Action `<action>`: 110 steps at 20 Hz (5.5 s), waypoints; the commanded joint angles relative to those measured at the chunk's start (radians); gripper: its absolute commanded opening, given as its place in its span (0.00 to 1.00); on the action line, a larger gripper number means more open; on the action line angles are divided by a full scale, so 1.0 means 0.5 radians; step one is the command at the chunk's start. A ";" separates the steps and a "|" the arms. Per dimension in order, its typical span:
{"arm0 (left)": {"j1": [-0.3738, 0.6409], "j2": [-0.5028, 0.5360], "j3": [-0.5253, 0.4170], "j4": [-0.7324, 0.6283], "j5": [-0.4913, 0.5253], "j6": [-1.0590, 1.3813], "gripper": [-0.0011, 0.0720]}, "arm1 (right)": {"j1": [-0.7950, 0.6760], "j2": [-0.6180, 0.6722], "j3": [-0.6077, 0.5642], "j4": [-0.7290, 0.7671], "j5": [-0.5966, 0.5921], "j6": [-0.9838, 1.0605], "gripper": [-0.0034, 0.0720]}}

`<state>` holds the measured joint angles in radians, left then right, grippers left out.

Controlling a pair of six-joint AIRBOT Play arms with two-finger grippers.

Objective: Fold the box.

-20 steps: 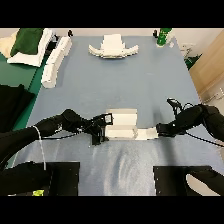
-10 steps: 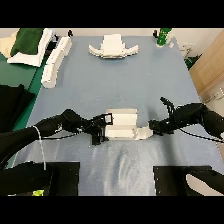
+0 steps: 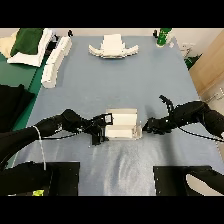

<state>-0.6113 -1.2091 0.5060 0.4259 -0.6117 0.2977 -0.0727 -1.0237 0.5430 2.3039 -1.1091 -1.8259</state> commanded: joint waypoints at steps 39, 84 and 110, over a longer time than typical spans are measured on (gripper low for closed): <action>0.001 0.002 -0.001 0.001 -0.001 0.000 0.60 | 1.383 -0.705 0.850 -1.567 -0.105 1.955 0.05; 0.000 0.002 -0.001 0.001 -0.001 0.000 0.60 | 0.263 -0.960 1.149 0.231 -0.774 -0.701 0.05; 0.000 0.002 -0.001 0.001 -0.001 0.001 0.60 | 1.318 0.180 0.171 -0.497 0.856 -1.531 0.76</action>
<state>-0.6113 -1.2091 0.5060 0.4255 -0.6117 0.2977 0.5797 -0.9386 0.6300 2.0758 -0.6857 -2.4481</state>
